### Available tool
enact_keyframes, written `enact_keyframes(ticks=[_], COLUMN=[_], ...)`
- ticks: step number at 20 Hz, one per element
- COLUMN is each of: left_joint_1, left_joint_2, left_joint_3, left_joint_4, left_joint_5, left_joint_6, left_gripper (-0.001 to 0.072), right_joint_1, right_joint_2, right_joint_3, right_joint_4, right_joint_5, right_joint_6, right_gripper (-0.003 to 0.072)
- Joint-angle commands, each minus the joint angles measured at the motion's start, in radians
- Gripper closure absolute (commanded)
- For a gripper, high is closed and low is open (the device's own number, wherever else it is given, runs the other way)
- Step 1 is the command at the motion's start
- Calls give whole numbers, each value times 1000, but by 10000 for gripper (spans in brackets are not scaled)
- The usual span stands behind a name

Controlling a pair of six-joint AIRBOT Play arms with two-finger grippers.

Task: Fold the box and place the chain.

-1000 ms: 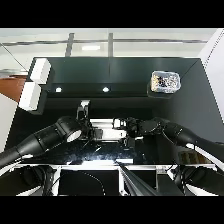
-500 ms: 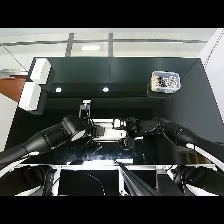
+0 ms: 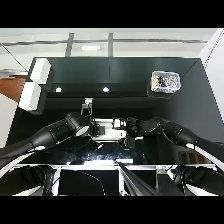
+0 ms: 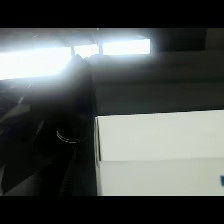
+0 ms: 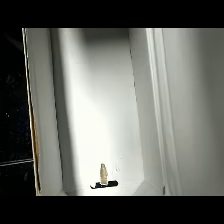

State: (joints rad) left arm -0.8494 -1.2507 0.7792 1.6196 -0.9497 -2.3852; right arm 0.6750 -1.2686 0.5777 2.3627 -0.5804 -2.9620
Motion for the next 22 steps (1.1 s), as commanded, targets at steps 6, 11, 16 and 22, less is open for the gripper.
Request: enact_keyframes(ticks=[6, 11, 16, 22], left_joint_1=[17, 14, 14, -1], left_joint_2=[-14, -33, -34, -34], left_joint_3=[3, 3, 3, 3], left_joint_4=[-28, -39, -39, -61], left_joint_5=[29, 23, 26, 31], left_joint_6=[3, 3, 2, 8], left_gripper=[366, 366, 386, 670], right_joint_1=[0, 0, 1, 1], right_joint_2=[0, 0, 0, 0], right_joint_3=[-1, -1, -1, 0], right_joint_4=[0, 0, 0, 0], right_joint_5=[1, 1, 2, 23], right_joint_6=[0, 0, 0, 0], right_gripper=[160, 160, 160, 160])
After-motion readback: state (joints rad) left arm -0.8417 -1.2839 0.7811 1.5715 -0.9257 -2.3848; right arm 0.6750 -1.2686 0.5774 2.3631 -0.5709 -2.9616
